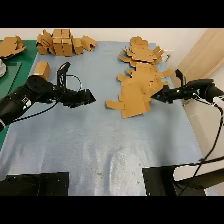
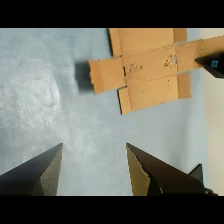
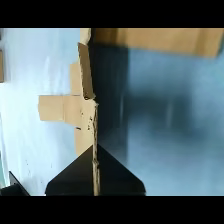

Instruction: Fold the box.

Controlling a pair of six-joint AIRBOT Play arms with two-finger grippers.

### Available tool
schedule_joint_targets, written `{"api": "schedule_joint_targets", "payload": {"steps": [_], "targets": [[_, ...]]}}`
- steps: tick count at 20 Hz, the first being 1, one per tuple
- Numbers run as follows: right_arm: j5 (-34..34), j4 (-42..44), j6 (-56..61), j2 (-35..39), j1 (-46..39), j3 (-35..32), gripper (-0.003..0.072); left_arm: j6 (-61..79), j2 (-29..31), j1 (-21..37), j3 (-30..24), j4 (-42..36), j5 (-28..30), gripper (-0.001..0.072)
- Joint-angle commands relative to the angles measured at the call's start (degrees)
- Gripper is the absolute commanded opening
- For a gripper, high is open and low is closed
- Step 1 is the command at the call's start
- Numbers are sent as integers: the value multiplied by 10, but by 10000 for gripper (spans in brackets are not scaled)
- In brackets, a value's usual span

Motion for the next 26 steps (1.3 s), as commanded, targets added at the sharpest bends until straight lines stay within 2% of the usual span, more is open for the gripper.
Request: {"api": "schedule_joint_targets", "payload": {"steps": [1, 4, 6, 7, 8, 9, 11, 14, 19, 22, 24, 26], "targets": [[94, -8, 31, 125, 69, -176, -2, 26, 0, 1, -24, -2, -24, 603], [146, -19, 77, 212, 125, -292, -1, 56, 0, 1, -44, -23, -52, 603], [143, -46, 103, 254, 147, -333, 3, 65, 3, 1, -55, -28, -78, 603], [142, -75, 113, 269, 154, -339, 41, 66, 7, 1, -61, -28, -86, 603], [143, -106, 124, 279, 155, -337, 201, 66, 11, 1, -69, -28, -90, 603], [144, -135, 130, 283, 153, -331, 305, 66, 17, 1, -76, -28, -91, 603], [151, -189, 130, 278, 153, -309, 305, 66, 25, 1, -87, -28, -92, 602], [161, -190, 130, 257, 153, -282, 304, 66, 27, 1, -90, -28, -93, 602], [158, -97, 66, 211, 157, -270, 301, 66, 27, 1, -90, -28, -86, 602], [151, -77, 55, 184, 172, -270, 296, 66, 26, 1, -90, -35, -83, 602], [150, -76, 53, 166, 189, -270, 252, 66, 25, 10, -90, -38, -92, 603], [150, -70, 38, 156, 207, -269, 84, 67, 25, 30, -90, -48, -107, 603]]}}
